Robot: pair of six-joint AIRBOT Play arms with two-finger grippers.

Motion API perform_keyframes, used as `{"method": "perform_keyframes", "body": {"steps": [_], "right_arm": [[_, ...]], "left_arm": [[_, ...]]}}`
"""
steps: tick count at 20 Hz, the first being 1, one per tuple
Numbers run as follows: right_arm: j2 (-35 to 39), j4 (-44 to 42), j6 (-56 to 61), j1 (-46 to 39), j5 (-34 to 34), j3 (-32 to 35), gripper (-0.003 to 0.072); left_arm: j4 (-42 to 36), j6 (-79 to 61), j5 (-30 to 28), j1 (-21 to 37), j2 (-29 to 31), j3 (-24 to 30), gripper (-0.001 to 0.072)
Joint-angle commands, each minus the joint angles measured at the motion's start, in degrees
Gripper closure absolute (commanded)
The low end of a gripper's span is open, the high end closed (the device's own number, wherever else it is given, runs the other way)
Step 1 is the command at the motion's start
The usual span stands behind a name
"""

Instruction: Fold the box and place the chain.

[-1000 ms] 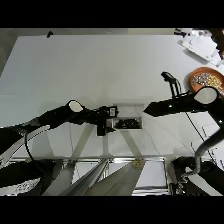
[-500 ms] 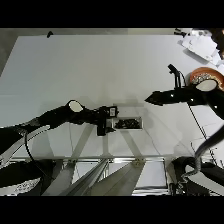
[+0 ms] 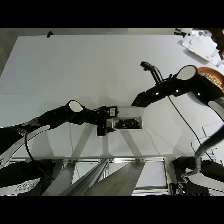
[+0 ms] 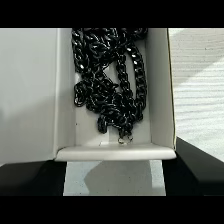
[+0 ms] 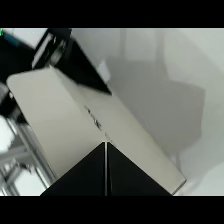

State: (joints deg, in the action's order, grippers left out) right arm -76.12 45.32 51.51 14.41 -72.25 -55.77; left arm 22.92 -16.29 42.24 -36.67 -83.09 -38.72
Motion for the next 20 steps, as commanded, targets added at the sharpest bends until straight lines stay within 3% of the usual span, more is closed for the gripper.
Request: {"method": "perform_keyframes", "body": {"steps": [1,2,3,4,11,17,20], "right_arm": [[-0.26,7.52,-1.01,4.39,-5.22,-0.72,0.0671],[-0.07,8.04,-0.94,5.14,-5.07,-0.72,0.0553],[0.33,8.35,-0.90,5.77,-4.87,-0.72,0.0383],[1.09,9.20,-1.03,6.56,-4.57,-0.72,0.0288],[9.05,24.50,-11.52,13.75,-1.25,-0.02,0.0283],[10.62,28.24,-15.32,19.98,9.42,7.80,0.0292],[10.71,28.13,-15.34,21.14,9.73,7.80,0.0292]], "left_arm": [[0.00,-0.02,-0.02,0.02,0.02,0.00,0.0375],[0.00,-0.02,-0.02,0.02,0.02,0.00,0.0375],[0.00,-0.02,-0.02,0.02,0.02,0.00,0.0375],[0.00,-0.02,-0.02,0.02,0.02,0.00,0.0375],[0.00,-0.02,-0.02,0.02,0.02,0.00,0.0375],[0.00,-0.02,-0.02,0.02,0.02,0.00,0.0375],[0.00,-0.02,0.00,0.02,0.02,0.00,0.0375]]}}
